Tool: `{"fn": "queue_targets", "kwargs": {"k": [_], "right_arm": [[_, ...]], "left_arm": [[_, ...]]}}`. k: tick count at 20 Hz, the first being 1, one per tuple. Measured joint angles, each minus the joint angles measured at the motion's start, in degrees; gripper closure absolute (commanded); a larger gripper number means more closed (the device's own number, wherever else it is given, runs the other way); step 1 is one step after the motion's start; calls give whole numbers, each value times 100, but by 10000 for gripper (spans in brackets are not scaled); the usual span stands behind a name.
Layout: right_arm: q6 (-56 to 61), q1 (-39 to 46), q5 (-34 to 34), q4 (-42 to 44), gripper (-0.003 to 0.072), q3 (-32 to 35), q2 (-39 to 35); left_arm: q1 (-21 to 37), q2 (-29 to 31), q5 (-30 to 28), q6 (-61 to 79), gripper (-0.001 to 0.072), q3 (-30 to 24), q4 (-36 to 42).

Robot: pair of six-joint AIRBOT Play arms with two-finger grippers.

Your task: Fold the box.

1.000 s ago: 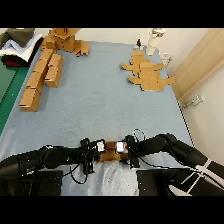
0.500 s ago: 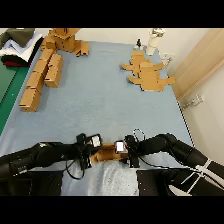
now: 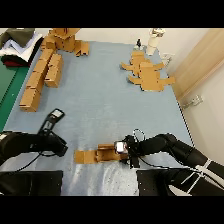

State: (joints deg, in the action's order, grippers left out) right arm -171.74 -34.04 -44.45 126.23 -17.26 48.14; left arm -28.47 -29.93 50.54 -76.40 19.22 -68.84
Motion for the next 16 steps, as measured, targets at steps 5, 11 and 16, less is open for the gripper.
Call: {"fn": "queue_targets", "kwargs": {"k": [5,11,16], "right_arm": [[0,0,0,0,202,0,0],[0,0,-2,0,202,0,2],[0,0,-4,0,202,0,0]], "left_arm": [[487,20,866,-1198,698,-11,610],[214,-925,601,-1508,698,-85,1576],[-356,-1945,-236,-1469,699,-212,2387]]}}
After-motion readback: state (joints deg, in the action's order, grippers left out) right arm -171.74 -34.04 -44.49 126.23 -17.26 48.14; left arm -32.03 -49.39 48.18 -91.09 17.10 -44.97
